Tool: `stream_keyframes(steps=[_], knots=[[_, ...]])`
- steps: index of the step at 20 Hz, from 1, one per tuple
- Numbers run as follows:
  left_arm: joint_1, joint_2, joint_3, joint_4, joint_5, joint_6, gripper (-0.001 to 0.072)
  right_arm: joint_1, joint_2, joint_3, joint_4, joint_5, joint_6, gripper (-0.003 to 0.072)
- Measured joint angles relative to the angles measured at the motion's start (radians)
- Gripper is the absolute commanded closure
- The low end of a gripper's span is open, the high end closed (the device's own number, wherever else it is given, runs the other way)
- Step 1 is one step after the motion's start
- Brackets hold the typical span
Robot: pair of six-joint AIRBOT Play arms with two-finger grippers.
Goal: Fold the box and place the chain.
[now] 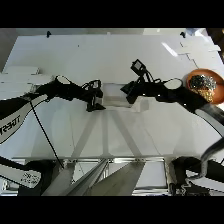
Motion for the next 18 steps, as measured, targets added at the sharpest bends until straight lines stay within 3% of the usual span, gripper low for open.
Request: stream_keyframes(steps=[1,3,5,8,11,18], knots=[[0.0,0.0,0.0,0.0,0.0,0.0,0.0372,-0.013,0.035,0.0,-0.049,0.04,0.016,0.0655],[0.0,0.0,0.0,0.0,0.0,0.0,0.0372,-0.048,0.088,0.0,-0.166,0.113,0.055,0.0439],[0.0,0.0,0.0,0.0,0.0,0.0,0.0372,-0.084,0.111,0.0,-0.3,0.176,0.1,0.0321],[0.0,0.0,0.0,0.0,0.0,0.0,0.0372,-0.127,0.094,0.0,-0.47,0.22,0.116,0.0283],[0.0,0.0,0.0,0.0,0.0,0.0,0.0372,-0.146,0.03,0.0,-0.546,0.231,0.037,0.028],[0.0,0.0,0.0,0.0,0.0,0.0,0.0372,-0.156,-0.106,0.0,-0.438,0.188,-0.15,0.028]])
